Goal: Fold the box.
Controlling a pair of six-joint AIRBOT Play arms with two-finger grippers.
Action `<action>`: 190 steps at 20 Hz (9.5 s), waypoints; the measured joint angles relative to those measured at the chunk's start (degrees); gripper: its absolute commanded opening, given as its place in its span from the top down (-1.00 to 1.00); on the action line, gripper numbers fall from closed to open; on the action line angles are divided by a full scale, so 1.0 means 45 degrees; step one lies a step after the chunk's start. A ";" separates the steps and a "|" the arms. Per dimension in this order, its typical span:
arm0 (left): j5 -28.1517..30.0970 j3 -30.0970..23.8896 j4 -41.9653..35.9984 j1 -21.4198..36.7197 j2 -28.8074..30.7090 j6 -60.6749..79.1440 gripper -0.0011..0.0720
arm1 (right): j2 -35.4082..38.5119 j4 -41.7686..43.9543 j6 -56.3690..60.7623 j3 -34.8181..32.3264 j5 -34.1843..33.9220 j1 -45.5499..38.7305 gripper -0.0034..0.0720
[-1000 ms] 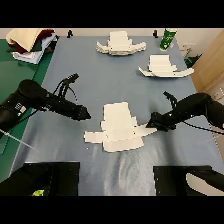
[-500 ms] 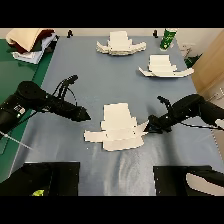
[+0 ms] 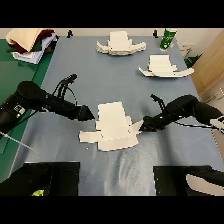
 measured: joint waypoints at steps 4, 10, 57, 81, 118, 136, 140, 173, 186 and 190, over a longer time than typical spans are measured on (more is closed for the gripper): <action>0.0053 0.0000 -0.0015 0.0044 -0.0058 -0.0189 -0.46 | 0.1282 0.0112 -0.0282 -0.0491 0.0835 0.0588 0.91; -0.0393 0.0175 -0.0967 0.1107 -0.1826 0.0763 -0.46 | 0.3881 0.0107 -0.0325 -0.2438 0.2079 0.0928 0.91; -0.5207 0.5838 -0.4425 -0.0029 -1.1278 0.8004 0.95 | 0.4901 -0.1583 0.0175 -0.3065 0.3997 0.0899 0.11; 0.4386 -0.1200 -0.5765 -0.3560 -0.3186 1.7204 0.93 | 0.4818 -0.6819 0.5183 0.0393 0.4823 0.0500 0.90; 0.6052 -0.1739 -0.6917 -0.3740 -0.3555 2.1828 0.94 | 0.4818 -0.5736 0.5197 0.0097 0.5299 0.0525 0.90; 0.4930 -0.1875 -0.5581 -0.3740 -0.3449 1.8962 0.94 | 0.4823 -0.5625 0.5173 0.0097 0.5289 0.0525 0.90; 0.6513 -0.1870 -0.6188 -0.3740 -0.2482 2.0113 0.94 | 0.4823 -0.5620 0.5168 0.0097 0.5285 0.0529 0.90; 0.5960 -0.2905 -0.5697 -0.4590 -0.2453 1.8763 0.94 | 0.4823 -0.5406 0.5168 0.0097 0.5280 0.0588 0.90; 0.5304 -0.2273 -0.5401 -0.4590 -0.3007 1.7821 0.94 | 0.4823 -0.5401 0.5163 0.0097 0.5144 0.0588 0.90; 0.5090 -0.2108 -0.5319 -0.4478 -0.3050 1.7816 0.94 | 0.4823 -0.5401 0.5163 0.0097 0.5115 0.0588 0.90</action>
